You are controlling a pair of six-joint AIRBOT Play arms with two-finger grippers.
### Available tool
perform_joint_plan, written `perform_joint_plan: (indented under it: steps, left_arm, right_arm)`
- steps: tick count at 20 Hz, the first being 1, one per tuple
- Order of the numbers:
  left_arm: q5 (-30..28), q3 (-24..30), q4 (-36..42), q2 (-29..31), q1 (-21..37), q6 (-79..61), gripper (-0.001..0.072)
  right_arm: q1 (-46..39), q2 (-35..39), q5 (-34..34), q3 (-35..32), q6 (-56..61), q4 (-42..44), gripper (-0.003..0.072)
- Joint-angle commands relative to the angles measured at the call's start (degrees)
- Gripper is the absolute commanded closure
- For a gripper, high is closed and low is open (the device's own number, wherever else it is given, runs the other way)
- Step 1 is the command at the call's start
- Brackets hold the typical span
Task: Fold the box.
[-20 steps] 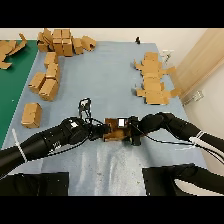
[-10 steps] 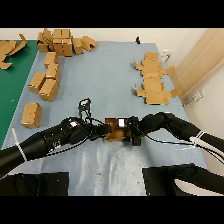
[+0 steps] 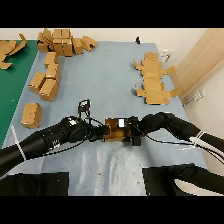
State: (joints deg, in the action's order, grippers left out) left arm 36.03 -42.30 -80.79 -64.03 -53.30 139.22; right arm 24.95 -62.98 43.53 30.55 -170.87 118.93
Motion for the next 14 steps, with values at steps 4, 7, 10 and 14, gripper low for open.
perform_joint_plan:
  steps: [4, 7, 10, 14]
  left_arm:
    - [0.6, -1.7, 0.0, 0.8, 0.2, -0.6, 0.0592]
    - [0.6, -1.7, 0.7, 0.8, 0.1, -0.6, 0.0591]
    - [0.5, -1.7, 1.1, 0.8, 0.1, -0.6, 0.0591]
    - [0.4, -1.7, 2.2, 0.8, 0.1, -0.6, 0.0315]
  right_arm:
    - [0.0, 0.0, 0.1, 0.0, 0.0, 0.0, 0.0187]
    - [0.0, 0.0, 0.1, 0.0, 0.0, 0.0, 0.0187]
    - [0.0, 0.0, 0.1, 0.0, 0.0, 0.0, 0.0187]
    - [0.0, 0.0, 0.1, 0.0, 0.0, 0.0, 0.0187]
